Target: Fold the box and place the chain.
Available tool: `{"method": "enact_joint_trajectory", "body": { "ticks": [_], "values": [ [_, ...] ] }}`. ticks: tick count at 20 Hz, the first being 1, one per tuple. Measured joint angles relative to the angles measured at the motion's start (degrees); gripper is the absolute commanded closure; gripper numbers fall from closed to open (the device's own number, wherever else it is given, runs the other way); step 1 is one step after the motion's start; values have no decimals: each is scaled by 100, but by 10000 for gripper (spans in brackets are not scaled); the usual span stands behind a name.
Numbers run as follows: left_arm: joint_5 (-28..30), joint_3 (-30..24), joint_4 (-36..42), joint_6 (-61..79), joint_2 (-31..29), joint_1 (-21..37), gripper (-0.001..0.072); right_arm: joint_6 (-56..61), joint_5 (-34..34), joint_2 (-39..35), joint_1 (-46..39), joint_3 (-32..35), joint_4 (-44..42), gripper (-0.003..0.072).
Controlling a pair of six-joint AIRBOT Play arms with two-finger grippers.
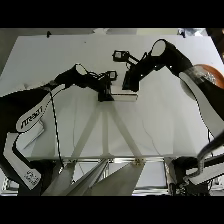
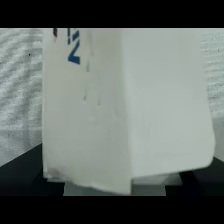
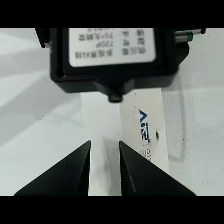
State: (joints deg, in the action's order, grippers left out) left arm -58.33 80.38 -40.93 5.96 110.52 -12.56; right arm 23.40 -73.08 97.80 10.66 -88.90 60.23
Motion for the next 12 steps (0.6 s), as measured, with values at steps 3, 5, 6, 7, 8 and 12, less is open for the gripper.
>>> {"method": "enact_joint_trajectory", "body": {
  "ticks": [3,5,6,7,8,12],
  "values": [
    [-4,0,-4,4,0,0,690,85,31,-13,125,4,162,592],
    [-4,2,-4,4,0,0,690,214,94,-15,190,4,310,589],
    [-4,2,-4,2,0,0,690,256,105,-17,216,4,391,584],
    [-4,2,-2,-2,0,0,690,328,129,-17,236,9,472,571],
    [0,2,0,-11,0,0,690,372,162,-20,251,13,540,567],
    [13,2,7,-15,0,0,690,492,273,-20,286,33,776,566]
  ]
}}
